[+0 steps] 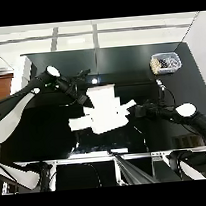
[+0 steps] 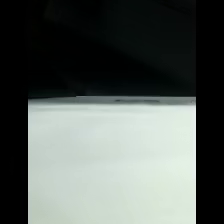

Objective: Fold the box and place the chain.

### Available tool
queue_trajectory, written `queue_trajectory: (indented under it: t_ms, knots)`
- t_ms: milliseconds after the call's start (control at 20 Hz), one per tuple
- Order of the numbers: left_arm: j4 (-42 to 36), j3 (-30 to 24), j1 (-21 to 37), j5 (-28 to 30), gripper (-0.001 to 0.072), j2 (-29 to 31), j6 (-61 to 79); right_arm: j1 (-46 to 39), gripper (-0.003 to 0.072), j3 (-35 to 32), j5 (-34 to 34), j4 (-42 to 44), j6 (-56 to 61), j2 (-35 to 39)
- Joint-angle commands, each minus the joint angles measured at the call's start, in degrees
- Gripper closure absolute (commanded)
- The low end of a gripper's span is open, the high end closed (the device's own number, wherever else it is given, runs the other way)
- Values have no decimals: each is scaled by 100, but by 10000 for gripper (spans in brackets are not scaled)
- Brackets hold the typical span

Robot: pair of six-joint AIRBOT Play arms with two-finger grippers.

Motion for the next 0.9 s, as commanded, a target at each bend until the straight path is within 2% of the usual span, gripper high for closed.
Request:
queue_trajectory:
  t_ms: [0, 100, 150, 250, 350, 500, 650, 850]
  knots:
    - [92, 68, -7, -22, 686, 212, 9, -188, -18, 673, 1086, -1268, -11, 2]
    - [107, -168, -98, 90, 687, 616, -66, -321, -18, 1314, 1847, -2166, -105, 2]
    - [98, -474, -192, 356, 687, 938, 120, -334, -18, 1576, 2074, -2555, -219, 2]
    - [-72, -1272, -448, 1241, 686, 1576, 953, -334, -17, 1869, 2072, -3062, -236, 2]
    - [-205, -1851, -713, 2188, 684, 1895, 2037, -334, -17, 1917, 1672, -3136, -227, 2]
    - [210, -1987, -1108, 2903, 684, 1834, 3436, -286, -17, 1910, 1399, -2643, -321, -11]
    - [210, -1987, -1355, 3696, 684, 1805, 3696, -28, -17, 1731, 1432, -2693, -1825, -20]
    - [210, -1989, -1397, 3652, 682, 1801, 3853, 350, -17, 1314, 1416, -2691, -3353, -184]
